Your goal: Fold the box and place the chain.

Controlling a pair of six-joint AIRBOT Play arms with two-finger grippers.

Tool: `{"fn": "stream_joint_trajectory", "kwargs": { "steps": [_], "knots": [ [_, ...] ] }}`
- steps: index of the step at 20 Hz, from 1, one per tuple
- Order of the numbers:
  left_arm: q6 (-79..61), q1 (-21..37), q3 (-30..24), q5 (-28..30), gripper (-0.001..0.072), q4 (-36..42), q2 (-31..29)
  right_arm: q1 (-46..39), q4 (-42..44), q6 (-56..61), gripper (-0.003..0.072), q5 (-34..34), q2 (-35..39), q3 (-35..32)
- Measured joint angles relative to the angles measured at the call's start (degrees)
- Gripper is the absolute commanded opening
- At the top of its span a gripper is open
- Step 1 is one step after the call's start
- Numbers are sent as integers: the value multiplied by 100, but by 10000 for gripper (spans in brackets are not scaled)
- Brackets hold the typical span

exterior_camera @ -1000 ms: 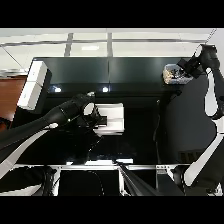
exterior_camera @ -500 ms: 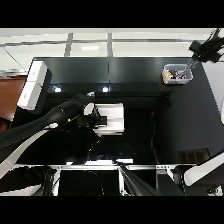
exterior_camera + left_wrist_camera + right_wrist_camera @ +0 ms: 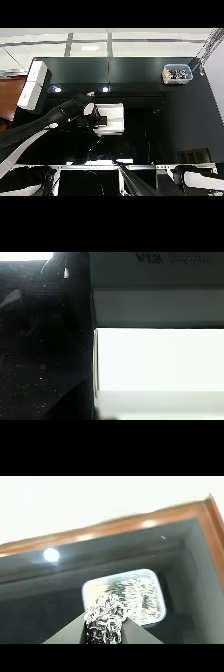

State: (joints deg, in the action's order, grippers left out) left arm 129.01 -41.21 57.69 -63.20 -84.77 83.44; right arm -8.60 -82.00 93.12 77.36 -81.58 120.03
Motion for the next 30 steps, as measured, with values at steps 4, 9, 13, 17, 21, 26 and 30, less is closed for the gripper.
{"fn": "stream_joint_trajectory", "kwargs": {
  "steps": [4,9,13,17,21,26,30],
  "knots": [
    [0,0,0,2,29,-2,0,24,699,-219,18,271,638,-15],
    [0,0,0,2,29,-2,0,24,1582,-398,18,538,1226,-17],
    [0,0,0,2,29,0,0,24,2426,-490,18,780,1497,-17],
    [0,0,0,2,29,-2,0,116,3311,-564,18,1215,1582,-20],
    [0,0,0,2,29,0,0,678,3676,-664,18,1742,1606,-219],
    [0,0,0,2,29,-2,0,1506,3703,-761,18,1998,1611,-734],
    [0,0,0,0,29,-2,0,2068,3709,-811,18,1937,1609,-1156]
  ]
}}
